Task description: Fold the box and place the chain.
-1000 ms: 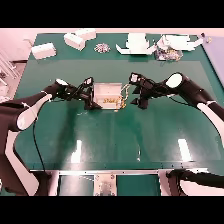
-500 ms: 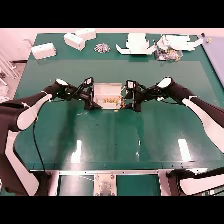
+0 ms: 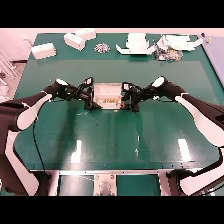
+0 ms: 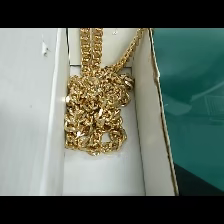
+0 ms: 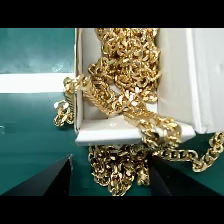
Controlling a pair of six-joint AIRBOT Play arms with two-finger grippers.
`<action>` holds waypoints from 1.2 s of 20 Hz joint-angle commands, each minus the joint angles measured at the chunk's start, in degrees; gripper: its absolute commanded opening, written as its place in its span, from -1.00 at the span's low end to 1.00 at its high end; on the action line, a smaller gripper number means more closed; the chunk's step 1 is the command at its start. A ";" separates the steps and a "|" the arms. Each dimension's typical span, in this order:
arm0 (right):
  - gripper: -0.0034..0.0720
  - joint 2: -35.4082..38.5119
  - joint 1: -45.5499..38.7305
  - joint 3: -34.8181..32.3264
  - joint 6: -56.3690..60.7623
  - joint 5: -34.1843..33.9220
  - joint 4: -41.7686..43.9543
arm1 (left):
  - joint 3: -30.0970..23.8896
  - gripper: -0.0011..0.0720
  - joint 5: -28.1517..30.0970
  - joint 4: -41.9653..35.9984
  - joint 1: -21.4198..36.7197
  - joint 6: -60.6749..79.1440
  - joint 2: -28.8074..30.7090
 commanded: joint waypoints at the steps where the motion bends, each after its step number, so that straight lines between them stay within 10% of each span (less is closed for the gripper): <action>1: 0.52 -1.88 0.50 1.53 0.20 0.11 -1.38 | 0.02 0.75 0.00 0.02 0.00 0.00 0.04; 3: 0.14 -2.23 0.92 1.99 1.66 -0.11 -3.37 | 0.02 0.75 0.00 0.02 0.00 0.00 0.04; 5: -0.65 -2.21 0.98 2.08 3.02 -0.57 -4.96 | 0.02 0.75 0.00 0.02 0.00 0.00 0.04; 7: -0.91 -1.97 0.94 2.45 5.79 -0.50 -6.08 | 0.02 0.75 0.00 0.02 0.00 0.00 0.04; 24: -0.91 18.84 5.55 4.48 22.38 0.35 -2.71 | 0.02 0.75 0.00 0.00 0.00 0.00 0.04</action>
